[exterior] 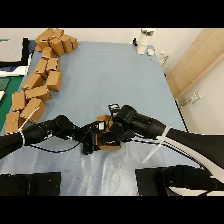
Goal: Fold the box.
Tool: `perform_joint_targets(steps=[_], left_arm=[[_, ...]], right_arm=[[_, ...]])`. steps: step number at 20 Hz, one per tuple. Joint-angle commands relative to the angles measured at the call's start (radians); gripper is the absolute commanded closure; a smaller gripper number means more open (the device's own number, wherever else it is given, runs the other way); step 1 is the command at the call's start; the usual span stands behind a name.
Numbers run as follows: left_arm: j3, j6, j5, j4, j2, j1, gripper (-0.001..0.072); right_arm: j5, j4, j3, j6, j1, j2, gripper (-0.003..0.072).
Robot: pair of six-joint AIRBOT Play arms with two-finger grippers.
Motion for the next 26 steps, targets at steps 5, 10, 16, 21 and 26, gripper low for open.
perform_joint_targets(steps=[5,10,16,21,26], left_arm=[[0.000,-0.001,0.001,0.000,0.000,0.000,0.0247],[0.000,-0.001,0.000,0.000,0.000,0.000,0.0248],[0.000,-0.001,0.000,0.000,0.000,0.000,0.0248],[0.000,0.000,0.000,0.000,0.000,0.000,0.0247],[0.000,-0.001,0.000,0.000,0.000,0.000,0.0248]], right_arm=[[-0.068,-0.011,0.001,-0.018,-0.002,0.183,0.0242],[-0.120,-0.014,-0.010,-0.146,-0.159,0.279,0.0642],[0.089,0.409,-0.016,-0.656,-0.706,0.098,0.0681],[-0.047,1.094,-0.001,-1.178,-0.830,-0.251,0.0681],[-0.181,1.172,0.010,-1.371,-0.728,-0.326,0.0682]])
